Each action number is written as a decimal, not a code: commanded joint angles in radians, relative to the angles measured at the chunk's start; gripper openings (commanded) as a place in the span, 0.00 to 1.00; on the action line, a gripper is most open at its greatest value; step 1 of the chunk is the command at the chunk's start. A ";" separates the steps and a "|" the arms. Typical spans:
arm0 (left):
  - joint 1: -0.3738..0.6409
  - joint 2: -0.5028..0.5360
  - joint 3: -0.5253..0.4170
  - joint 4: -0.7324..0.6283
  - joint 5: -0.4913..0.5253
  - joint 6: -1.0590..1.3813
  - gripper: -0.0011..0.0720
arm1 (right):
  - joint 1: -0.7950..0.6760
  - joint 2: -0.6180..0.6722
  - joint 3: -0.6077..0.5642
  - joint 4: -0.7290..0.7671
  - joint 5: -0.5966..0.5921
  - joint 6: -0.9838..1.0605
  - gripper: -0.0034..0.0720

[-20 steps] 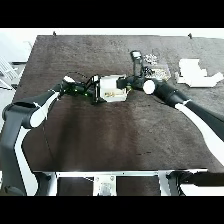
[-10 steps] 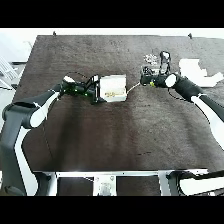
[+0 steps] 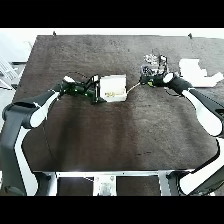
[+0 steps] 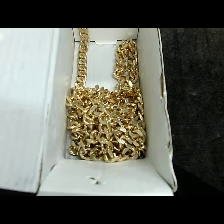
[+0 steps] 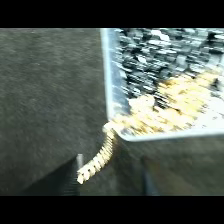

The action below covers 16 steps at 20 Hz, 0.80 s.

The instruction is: Fold the box and place the chain.

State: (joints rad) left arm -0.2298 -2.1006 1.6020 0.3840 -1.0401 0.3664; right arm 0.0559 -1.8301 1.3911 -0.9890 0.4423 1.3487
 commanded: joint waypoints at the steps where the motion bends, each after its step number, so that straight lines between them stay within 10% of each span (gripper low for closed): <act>1: 0.000 0.000 0.000 0.000 0.000 0.000 0.66 | -0.002 -0.054 0.051 0.170 0.004 -0.133 0.54; 5: 0.000 0.000 0.000 0.000 0.000 0.000 0.66 | -0.002 -0.055 0.054 0.186 -0.003 -0.210 0.37; 7: 0.000 0.000 0.000 0.000 0.000 0.000 0.66 | 0.005 -0.050 0.056 0.186 -0.023 -0.287 0.06; 16: 0.000 0.000 0.000 0.000 0.000 0.000 0.66 | 0.037 0.340 0.058 0.143 0.007 -0.283 0.05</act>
State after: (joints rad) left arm -0.2302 -2.1006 1.6020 0.3836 -1.0401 0.3660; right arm 0.0750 -1.6360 1.4479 -0.8146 0.4408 1.0725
